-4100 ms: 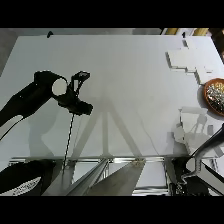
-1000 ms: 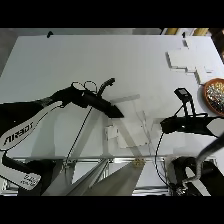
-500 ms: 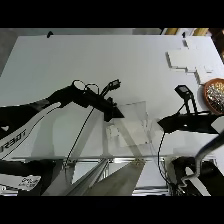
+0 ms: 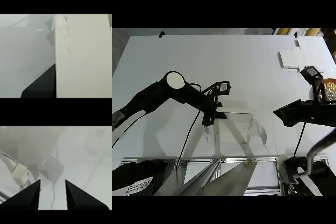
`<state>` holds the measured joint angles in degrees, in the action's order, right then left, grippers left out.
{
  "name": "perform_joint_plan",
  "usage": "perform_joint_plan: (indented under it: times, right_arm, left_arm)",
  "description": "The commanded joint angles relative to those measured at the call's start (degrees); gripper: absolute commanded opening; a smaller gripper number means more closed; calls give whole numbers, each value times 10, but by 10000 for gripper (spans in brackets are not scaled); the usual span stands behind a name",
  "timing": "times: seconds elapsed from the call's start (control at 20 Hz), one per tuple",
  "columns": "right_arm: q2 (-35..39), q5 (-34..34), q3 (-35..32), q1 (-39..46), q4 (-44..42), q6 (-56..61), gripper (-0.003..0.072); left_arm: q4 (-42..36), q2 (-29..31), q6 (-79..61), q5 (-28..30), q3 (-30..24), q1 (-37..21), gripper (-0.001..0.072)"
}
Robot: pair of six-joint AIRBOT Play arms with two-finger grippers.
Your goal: Fold the box and place the chain.
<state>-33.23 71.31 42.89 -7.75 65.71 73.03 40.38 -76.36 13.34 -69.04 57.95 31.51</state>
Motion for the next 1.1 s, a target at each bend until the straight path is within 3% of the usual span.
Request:
perform_joint_plan:
  times: [0.0,0.4,1.05]
  right_arm:
    - [1,5,9,0,-30,-1,349]
    - [1,-2,9,0,-25,-28,341]
    - [1,-2,9,0,-24,-46,340]
  left_arm:
    - [15,-5,-8,46,-6,0,1]
    - [-23,-129,-73,130,-6,3,0]
    - [-25,-82,-85,250,-36,54,-5]
